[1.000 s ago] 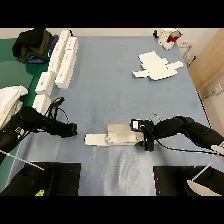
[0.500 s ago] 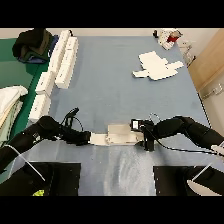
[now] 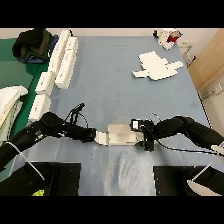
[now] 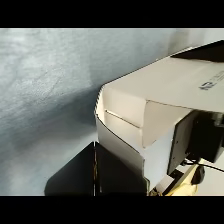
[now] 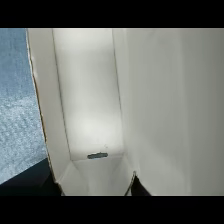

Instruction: Fold the box.

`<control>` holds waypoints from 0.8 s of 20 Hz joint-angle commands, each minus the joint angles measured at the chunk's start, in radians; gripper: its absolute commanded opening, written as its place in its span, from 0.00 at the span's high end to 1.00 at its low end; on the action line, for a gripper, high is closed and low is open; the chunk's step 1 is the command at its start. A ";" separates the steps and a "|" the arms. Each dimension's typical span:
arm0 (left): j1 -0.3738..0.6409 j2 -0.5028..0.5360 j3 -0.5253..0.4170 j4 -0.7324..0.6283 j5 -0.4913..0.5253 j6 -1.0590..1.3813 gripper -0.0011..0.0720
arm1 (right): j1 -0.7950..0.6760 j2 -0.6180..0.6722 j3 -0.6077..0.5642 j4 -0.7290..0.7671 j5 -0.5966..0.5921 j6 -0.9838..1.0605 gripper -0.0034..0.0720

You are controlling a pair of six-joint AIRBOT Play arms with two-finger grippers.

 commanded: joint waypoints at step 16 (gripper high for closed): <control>-0.092 -0.001 0.074 0.012 0.052 -0.135 0.50 | 0.000 0.000 0.001 0.000 0.000 0.000 0.34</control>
